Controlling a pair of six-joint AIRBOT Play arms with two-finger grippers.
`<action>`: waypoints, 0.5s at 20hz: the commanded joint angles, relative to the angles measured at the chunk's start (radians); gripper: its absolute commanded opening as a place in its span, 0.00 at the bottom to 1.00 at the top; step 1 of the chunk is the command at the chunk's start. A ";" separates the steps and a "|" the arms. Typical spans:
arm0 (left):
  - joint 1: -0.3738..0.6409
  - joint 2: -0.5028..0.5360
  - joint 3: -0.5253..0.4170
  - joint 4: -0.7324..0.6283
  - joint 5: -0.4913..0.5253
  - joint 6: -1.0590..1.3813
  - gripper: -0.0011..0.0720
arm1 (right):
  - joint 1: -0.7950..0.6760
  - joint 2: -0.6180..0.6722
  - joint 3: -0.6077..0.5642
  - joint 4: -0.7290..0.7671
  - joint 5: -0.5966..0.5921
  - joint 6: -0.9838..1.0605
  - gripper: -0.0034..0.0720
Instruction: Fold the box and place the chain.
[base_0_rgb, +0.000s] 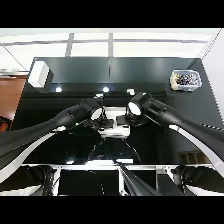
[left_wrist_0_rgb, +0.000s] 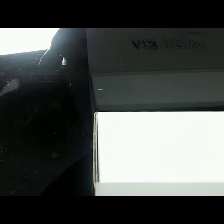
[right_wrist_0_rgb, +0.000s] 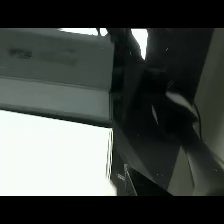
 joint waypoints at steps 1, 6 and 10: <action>0.001 0.000 0.001 0.000 0.000 -0.001 0.05 | 0.000 0.110 0.002 -0.041 0.005 -0.060 0.47; 0.001 0.000 0.001 0.000 0.008 -0.001 0.05 | -0.008 0.327 0.002 -0.372 0.106 -0.105 0.47; 0.001 0.000 0.001 0.000 0.004 -0.001 0.05 | -0.182 0.393 0.001 -0.560 0.198 -0.182 0.47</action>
